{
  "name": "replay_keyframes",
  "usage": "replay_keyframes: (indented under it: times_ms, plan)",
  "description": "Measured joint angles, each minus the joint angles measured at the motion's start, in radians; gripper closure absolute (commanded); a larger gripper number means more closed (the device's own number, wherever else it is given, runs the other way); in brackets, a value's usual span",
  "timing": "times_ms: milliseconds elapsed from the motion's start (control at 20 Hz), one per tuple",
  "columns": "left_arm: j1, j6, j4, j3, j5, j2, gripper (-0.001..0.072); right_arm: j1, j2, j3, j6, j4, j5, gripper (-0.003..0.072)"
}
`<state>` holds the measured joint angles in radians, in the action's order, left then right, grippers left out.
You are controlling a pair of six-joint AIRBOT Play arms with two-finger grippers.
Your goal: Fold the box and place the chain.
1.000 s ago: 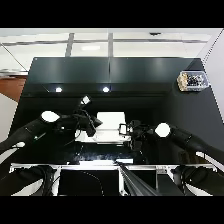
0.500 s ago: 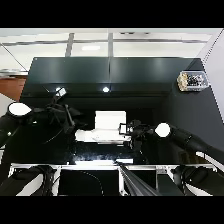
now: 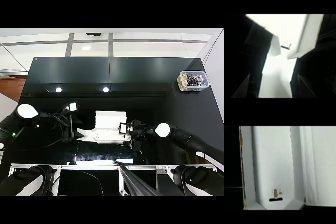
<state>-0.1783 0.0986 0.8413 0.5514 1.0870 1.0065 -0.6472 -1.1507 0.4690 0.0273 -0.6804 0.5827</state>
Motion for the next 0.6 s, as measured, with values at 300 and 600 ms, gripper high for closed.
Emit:
replay_keyframes:
  times_ms: [300, 600]
  plan:
    - [-0.130, -0.119, 0.008, 0.000, -0.103, 0.049, -0.0003, 0.000, 0.000, 0.000, 0.002, 0.000, 0.000, 0.0155]
    - [-0.199, -0.161, 0.017, -0.002, -0.137, 0.077, 0.0000, 0.000, 0.000, 0.000, 0.002, 0.000, 0.000, 0.0155]
